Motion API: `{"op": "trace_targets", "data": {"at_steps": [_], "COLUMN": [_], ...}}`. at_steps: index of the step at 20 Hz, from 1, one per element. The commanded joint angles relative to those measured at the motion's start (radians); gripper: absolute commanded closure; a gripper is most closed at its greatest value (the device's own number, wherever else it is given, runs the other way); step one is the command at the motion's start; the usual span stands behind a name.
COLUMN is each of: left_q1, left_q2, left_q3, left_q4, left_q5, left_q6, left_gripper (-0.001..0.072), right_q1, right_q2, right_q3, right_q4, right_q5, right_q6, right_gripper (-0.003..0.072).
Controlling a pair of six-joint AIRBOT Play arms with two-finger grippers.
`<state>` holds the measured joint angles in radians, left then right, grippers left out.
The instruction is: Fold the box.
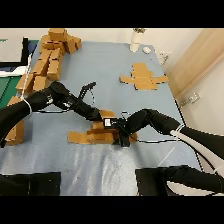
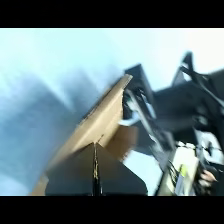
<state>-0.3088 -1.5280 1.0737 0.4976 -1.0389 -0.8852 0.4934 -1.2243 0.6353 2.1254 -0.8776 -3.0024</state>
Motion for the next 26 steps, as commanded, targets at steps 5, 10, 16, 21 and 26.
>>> {"op": "trace_targets", "data": {"at_steps": [5,10,16,21,26], "left_q1": [-0.015,0.004,0.068,0.109,0.099], "left_q2": [-0.075,-0.075,0.048,0.253,0.297], "left_q3": [0.005,0.006,0.005,0.005,0.002], "left_q4": [0.05,0.049,-0.031,0.031,0.297], "left_q5": [0.011,0.013,-0.088,-0.219,-0.219], "left_q6": [-0.048,-0.048,0.215,0.351,0.438], "left_gripper": [0.0699,0.0699,0.0703,0.0701,0.0698], "right_q1": [0.001,0.001,0.001,0.001,0.001], "right_q2": [0.0,0.0,0.0,0.0,0.0], "right_q3": [-0.001,-0.001,-0.001,-0.001,-0.001], "right_q4": [-0.001,-0.002,-0.002,-0.002,-0.002], "right_q5": [-0.022,-0.022,-0.022,-0.022,-0.022], "right_q6": [0.0,-0.001,-0.001,-0.001,-0.001], "right_gripper": [0.014,0.014,0.0141,0.014,0.014]}}
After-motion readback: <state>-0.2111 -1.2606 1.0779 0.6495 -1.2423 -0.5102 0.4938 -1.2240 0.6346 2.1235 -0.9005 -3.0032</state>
